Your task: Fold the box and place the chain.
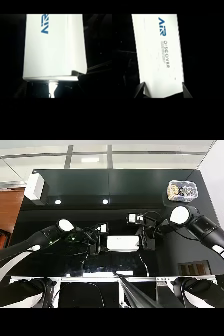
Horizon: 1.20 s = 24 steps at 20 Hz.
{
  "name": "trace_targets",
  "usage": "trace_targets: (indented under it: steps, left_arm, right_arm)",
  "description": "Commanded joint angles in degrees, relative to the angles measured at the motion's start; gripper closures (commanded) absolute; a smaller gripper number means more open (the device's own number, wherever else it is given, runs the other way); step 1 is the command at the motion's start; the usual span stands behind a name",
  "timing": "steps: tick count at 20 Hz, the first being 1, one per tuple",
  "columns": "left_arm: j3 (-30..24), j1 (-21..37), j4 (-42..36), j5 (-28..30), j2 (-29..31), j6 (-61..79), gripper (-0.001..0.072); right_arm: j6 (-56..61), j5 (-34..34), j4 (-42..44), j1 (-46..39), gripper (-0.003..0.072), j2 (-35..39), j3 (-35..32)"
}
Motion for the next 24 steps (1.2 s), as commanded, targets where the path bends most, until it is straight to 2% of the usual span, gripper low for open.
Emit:
trace_targets:
  steps: [1, 7, 11, 12, 17, 19, 20, 24]
  left_arm:
    - [0.0, 0.0, 0.0, 0.0, 0.0, -0.1, 0.0376]
    - [0.0, 0.0, 0.0, 0.0, 0.0, -0.1, 0.0376]
    - [0.0, 0.0, 0.0, 0.0, 0.0, -0.1, 0.0376]
    - [0.0, 0.0, 0.0, 0.0, 0.0, -0.1, 0.0376]
    - [0.0, 0.0, 0.0, 0.0, 0.0, -0.1, 0.0376]
    - [0.0, 0.0, 0.0, 0.0, 0.0, -0.1, 0.0376]
    - [0.0, 0.0, 0.0, 0.0, 0.0, -0.1, 0.0376]
    - [0.0, 0.0, 0.0, 0.0, 0.0, -0.1, 0.0376]
  right_arm:
    - [1.1, 0.2, 1.6, 0.0, 0.0126, 0.6, 0.1]
    - [-2.5, 0.2, 1.6, 2.1, 0.0127, 0.7, 0.0]
    - [-4.4, -2.5, 1.6, 4.5, 0.0133, 0.7, 0.0]
    - [-4.5, -2.6, 1.6, 4.7, 0.0240, 0.7, 0.0]
    - [-4.4, -2.8, 1.4, 5.0, 0.0260, 0.7, 0.0]
    - [-4.4, -2.8, 1.4, 5.0, 0.0297, 0.7, 0.0]
    - [-4.4, -2.8, 1.4, 5.0, 0.0339, 0.7, 0.0]
    - [-4.4, -2.8, 1.3, 5.0, 0.0340, 0.7, 0.0]
